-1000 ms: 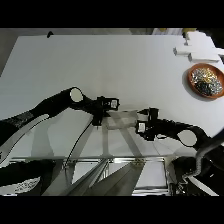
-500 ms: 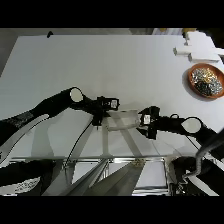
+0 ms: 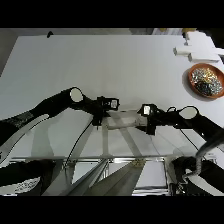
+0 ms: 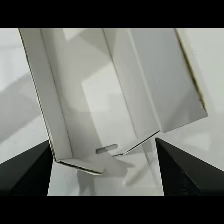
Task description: Fold the box and place the chain.
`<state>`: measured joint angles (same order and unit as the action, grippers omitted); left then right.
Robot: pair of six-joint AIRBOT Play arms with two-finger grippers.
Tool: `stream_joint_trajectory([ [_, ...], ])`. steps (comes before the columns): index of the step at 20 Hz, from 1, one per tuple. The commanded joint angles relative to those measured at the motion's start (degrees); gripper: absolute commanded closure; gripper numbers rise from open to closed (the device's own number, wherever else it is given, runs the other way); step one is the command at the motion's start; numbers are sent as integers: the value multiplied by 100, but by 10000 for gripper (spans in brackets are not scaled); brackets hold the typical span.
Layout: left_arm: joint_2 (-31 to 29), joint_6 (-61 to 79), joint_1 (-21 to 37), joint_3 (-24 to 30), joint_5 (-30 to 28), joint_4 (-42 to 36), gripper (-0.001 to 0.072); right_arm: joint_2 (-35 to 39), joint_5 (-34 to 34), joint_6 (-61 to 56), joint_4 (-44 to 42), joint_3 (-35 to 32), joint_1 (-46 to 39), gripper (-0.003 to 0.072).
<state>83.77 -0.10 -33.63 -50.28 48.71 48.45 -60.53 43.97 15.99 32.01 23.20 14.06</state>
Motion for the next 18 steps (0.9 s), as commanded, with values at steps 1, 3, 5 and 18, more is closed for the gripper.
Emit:
stream_joint_trajectory([
  [1,2,2,-4,2,-2,2,700,-323,243,407,-107,177,-63,-10],
  [3,2,2,-4,2,-2,2,700,-474,380,514,-98,177,-63,-10],
  [5,2,2,-4,2,-2,2,700,-680,535,560,-103,177,-61,-10],
  [18,2,2,-4,2,-2,2,700,-929,595,555,-496,175,85,28],
])
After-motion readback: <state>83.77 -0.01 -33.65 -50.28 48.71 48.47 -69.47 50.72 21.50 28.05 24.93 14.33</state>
